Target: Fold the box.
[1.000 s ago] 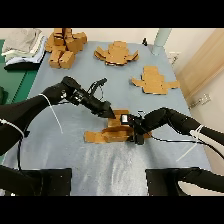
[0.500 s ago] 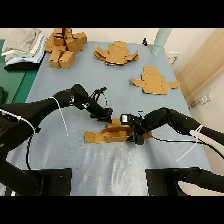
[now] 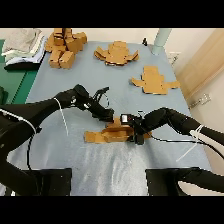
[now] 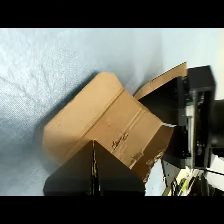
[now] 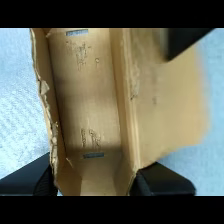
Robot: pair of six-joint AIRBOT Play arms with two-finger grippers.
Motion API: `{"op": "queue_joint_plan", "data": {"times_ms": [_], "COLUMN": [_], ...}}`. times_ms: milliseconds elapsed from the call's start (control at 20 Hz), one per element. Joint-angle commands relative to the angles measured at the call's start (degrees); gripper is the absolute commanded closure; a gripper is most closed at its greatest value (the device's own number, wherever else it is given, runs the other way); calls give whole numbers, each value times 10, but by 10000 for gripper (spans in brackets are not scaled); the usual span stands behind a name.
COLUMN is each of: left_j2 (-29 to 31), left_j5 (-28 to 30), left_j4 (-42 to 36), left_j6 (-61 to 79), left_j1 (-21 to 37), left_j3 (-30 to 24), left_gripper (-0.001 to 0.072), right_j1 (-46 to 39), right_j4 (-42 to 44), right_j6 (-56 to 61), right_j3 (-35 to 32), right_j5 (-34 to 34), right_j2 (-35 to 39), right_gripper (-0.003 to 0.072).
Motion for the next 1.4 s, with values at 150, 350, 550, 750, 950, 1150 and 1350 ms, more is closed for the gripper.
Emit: {"op": "queue_joint_plan", "data": {"times_ms": [150,350,550,750,950,1150,1350], "left_j2": [118,261,340,334,299,257,244], "left_j5": [39,101,99,94,96,109,142], "left_j4": [-17,-28,-29,-9,32,34,30], "left_j6": [170,307,468,538,613,645,657], "left_j1": [35,43,43,33,29,18,-4], "left_j3": [-49,-201,-277,-280,-280,-280,-280], "left_gripper": [703,702,695,89,88,87,19], "right_j1": [0,0,0,0,0,0,0], "right_j4": [0,0,0,0,0,0,0], "right_j6": [0,0,0,0,0,0,0], "right_j3": [0,0,0,0,0,0,0], "right_j5": [0,0,0,0,0,0,0], "right_j2": [0,0,0,0,0,0,0], "right_gripper": [182,182,183,182,182,182,182]}}
